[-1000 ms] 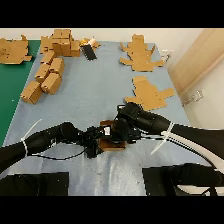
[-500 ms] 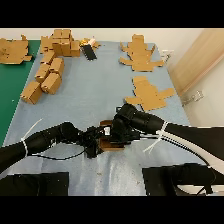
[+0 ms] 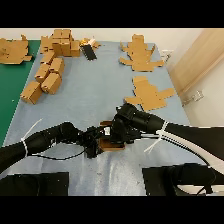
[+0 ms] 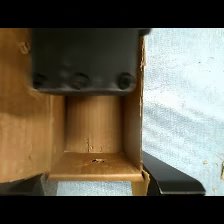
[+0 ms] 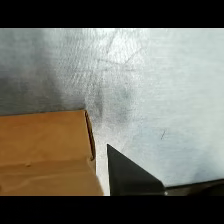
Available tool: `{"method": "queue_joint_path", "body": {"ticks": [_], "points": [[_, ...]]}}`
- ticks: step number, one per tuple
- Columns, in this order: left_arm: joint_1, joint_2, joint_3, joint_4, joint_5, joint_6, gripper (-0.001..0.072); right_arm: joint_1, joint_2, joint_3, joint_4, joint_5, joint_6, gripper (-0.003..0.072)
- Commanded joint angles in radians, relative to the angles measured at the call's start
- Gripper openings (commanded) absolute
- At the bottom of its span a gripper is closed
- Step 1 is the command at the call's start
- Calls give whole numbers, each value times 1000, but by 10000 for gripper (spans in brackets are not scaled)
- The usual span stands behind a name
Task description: Fold the box.
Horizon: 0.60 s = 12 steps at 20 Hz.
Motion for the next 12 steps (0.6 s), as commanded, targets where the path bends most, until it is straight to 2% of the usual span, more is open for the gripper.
{"method": "queue_joint_path", "body": {"ticks": [1, 2, 3, 12], "points": [[0, 1, 0, 0, 0, 0, 525, 1, 13, 7, 5, 8, -1, 259], [0, 1, 0, 0, 0, 0, 525, 1, 17, 7, 4, 7, -1, 276], [0, 1, 0, 0, 1, 0, 525, 1, 24, 7, 5, 4, -1, 378], [0, 1, 0, 0, 0, 0, 525, 0, 146, 7, -33, -18, 54, 382]]}}
